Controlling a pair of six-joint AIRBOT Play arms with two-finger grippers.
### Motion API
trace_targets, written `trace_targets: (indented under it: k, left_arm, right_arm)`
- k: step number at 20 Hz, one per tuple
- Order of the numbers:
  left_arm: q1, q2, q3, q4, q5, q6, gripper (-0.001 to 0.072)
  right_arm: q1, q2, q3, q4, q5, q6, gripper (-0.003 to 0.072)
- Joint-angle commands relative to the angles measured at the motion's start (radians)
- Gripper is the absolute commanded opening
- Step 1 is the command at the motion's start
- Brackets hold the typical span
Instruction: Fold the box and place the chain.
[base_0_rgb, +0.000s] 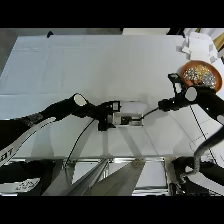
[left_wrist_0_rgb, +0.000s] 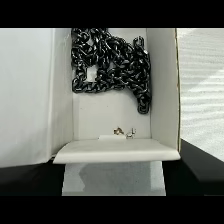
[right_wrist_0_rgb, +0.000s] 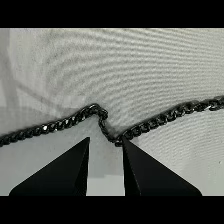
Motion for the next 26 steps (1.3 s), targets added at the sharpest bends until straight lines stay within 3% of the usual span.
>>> trace_targets:
  k: [1,5,7,14,19,26]
  left_arm:
    - [0.0,0.0,0.0,0.0,0.0,0.0,0.0392]
    - [0.0,0.0,0.0,0.0,0.0,0.0,0.0392]
    - [0.0,0.0,0.0,0.0,0.0,0.0,0.0392]
    - [0.0,0.0,0.0,0.0,0.0,0.0,0.0392]
    - [0.0,0.0,0.0,0.0,0.0,0.0,0.0392]
    - [0.0,0.0,0.0,0.0,0.0,0.0,0.0392]
  right_arm:
    - [0.009,-0.044,-0.001,0.0,-0.005,-0.019,0.0224]
    - [0.043,-0.077,-0.001,-0.032,-0.006,-0.019,0.0211]
    - [0.045,-0.077,-0.001,-0.045,-0.006,-0.018,0.0036]
    - [0.045,-0.054,-0.001,-0.051,0.018,-0.018,0.001]
    - [0.045,0.18,-0.001,-0.025,0.085,-0.026,0.001]
    - [0.045,0.584,-0.001,0.31,0.217,-0.265,0.0011]
